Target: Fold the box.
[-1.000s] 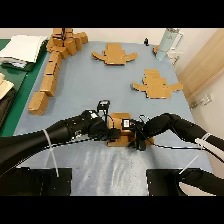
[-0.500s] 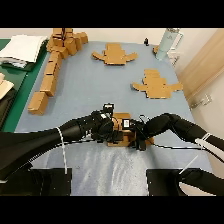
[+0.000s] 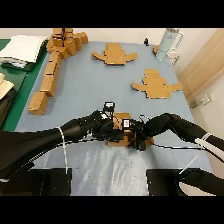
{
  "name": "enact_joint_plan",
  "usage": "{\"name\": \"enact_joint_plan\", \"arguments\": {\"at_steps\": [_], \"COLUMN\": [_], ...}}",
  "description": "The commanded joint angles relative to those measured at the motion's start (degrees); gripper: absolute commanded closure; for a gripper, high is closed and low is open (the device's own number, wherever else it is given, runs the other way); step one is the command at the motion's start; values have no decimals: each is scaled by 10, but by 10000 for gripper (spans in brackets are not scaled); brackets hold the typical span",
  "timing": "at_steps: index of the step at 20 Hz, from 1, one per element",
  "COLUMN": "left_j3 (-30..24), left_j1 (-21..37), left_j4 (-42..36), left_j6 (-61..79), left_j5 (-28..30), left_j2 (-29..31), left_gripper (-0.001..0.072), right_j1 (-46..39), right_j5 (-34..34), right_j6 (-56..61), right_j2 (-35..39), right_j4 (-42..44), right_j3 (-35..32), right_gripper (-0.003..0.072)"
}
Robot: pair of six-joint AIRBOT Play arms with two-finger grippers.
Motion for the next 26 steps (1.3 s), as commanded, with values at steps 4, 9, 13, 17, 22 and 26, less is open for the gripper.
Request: {"name": "enact_joint_plan", "arguments": {"at_steps": [4, 9, 13, 17, 22, 26], "left_j3": [14, 21, 22, 22, 29, 46], "left_j1": [0, 0, 0, 0, 3, 14], "left_j4": [-30, -33, -37, -37, -34, -29], "left_j6": [2, 23, 30, 30, 30, 30], "left_j5": [-7, -11, -21, -22, -66, -68], "left_j2": [-29, -32, -37, -37, -36, -37], "left_gripper": [471, 475, 694, 694, 397, 395], "right_j1": [0, 0, 0, 0, 0, 0], "right_j5": [0, 0, 0, 0, 0, 0], "right_j6": [0, 0, 0, 0, 0, 0], "right_j2": [0, 0, 0, 0, 0, 0], "right_j4": [0, 0, 0, 0, 0, 0], "right_j3": [0, 0, 0, 0, 0, 0], "right_gripper": [102, 102, 102, 102, 102, 102]}}
